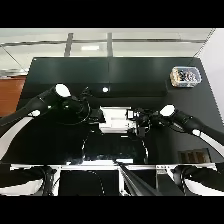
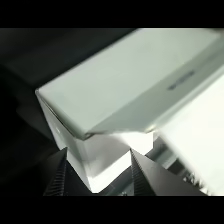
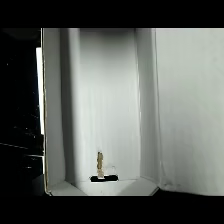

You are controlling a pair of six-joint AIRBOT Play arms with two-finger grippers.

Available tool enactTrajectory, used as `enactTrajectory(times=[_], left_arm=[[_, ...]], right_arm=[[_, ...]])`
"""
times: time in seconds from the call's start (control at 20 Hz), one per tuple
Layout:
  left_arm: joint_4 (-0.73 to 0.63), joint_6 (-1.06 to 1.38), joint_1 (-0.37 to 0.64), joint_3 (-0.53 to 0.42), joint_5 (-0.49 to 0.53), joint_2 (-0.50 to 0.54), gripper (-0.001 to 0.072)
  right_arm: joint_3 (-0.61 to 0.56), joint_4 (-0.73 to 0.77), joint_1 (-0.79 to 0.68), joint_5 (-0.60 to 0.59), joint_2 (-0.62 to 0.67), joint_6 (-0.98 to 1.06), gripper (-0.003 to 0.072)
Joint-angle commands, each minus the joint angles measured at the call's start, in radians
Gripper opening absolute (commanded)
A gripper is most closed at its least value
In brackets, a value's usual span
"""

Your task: Fold the box and place the chain.

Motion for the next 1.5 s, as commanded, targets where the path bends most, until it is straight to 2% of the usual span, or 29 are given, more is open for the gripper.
enactTrajectory(times=[0.0,0.25,0.6,0.7,0.85,0.9,1.0,1.1,1.15,1.25,1.4,1.45], left_arm=[[0.191,-0.235,-0.084,0.044,0.083,0.000,0.0456],[0.483,-0.510,-0.185,0.063,0.115,0.000,0.0457],[0.693,-0.693,-0.340,0.115,0.116,-0.008,0.0457],[0.714,-0.739,-0.373,0.134,0.111,-0.029,0.0457],[0.711,-0.787,-0.378,0.153,0.046,-0.060,0.0456],[0.709,-0.787,-0.378,0.153,0.025,-0.066,0.0441],[0.709,-0.814,-0.378,0.153,0.012,-0.068,0.0347],[0.705,-0.829,-0.378,0.158,0.016,-0.068,0.0284],[0.702,-0.829,-0.379,0.161,0.019,-0.068,0.0164],[0.697,-0.829,-0.379,0.163,0.024,-0.068,0.0023],[0.697,-0.836,-0.379,0.164,0.026,-0.068,0.0034],[0.697,-0.837,-0.379,0.165,0.025,-0.068,0.0147]], right_arm=[[-0.001,0.000,0.001,0.000,0.000,-0.001,0.0489],[-0.001,0.000,0.001,0.000,0.000,0.000,0.0489],[-0.001,0.000,0.001,0.000,0.000,-0.001,0.0489],[-0.001,0.000,0.001,0.000,0.000,-0.001,0.0489],[-0.001,0.000,0.001,0.000,0.000,-0.001,0.0489],[-0.001,0.000,0.001,0.000,0.000,-0.001,0.0489],[-0.001,0.000,0.001,0.000,0.000,-0.001,0.0489],[-0.001,0.000,0.001,0.000,0.000,-0.001,0.0489],[-0.001,0.000,0.001,0.000,0.000,-0.001,0.0489],[-0.001,0.000,0.001,0.000,0.000,-0.001,0.0489],[-0.001,0.000,0.001,0.000,0.000,-0.001,0.0489],[-0.001,0.000,0.001,0.000,0.000,-0.001,0.0489]])
